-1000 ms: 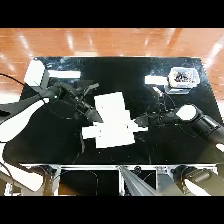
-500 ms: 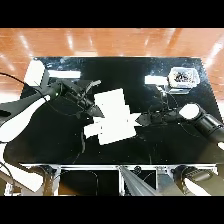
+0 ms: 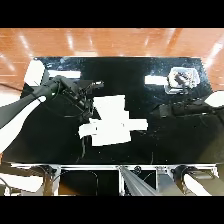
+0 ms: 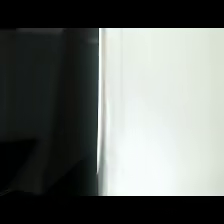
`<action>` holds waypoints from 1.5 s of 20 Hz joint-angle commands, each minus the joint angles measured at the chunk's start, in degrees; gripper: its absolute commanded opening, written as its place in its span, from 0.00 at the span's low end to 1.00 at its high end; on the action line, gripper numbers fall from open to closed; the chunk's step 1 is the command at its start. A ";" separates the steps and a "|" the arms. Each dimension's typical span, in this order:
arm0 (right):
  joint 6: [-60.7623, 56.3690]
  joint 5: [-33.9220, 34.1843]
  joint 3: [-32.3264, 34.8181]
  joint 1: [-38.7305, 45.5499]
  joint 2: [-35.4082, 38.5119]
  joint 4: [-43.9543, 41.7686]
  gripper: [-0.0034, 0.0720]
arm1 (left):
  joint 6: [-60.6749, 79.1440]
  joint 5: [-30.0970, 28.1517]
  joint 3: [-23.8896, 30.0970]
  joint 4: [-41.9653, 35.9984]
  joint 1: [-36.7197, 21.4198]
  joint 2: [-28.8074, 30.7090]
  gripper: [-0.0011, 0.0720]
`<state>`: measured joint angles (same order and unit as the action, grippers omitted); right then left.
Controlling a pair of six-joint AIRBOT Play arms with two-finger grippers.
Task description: Fold the box and place the chain.
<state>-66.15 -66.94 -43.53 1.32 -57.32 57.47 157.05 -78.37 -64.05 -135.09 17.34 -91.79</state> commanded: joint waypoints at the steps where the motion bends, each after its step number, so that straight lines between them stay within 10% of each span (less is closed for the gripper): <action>1: 3.52 -2.29 -3.67 3.58 0.72 1.09 0.98 | -0.57 11.21 5.22 5.88 3.13 8.46 0.04; 9: 14.64 6.91 -3.85 3.54 0.70 -0.63 0.98 | 15.04 26.27 20.70 1.57 8.17 16.81 0.05; 17: 14.75 10.67 -3.85 3.56 0.70 -0.33 0.98 | 14.88 41.92 20.68 2.60 8.48 15.10 0.05; 20: 14.80 12.61 -3.82 3.56 0.70 -0.72 0.98 | 14.91 49.48 20.52 14.45 10.19 14.99 0.05; 25: 61.68 17.00 0.94 0.42 -1.49 -11.45 0.98 | 14.91 48.30 20.52 15.61 11.52 14.99 0.05; 30: 82.55 10.21 4.13 -8.81 -3.82 -10.03 0.98 | 14.91 39.76 20.26 16.94 12.79 14.99 0.05</action>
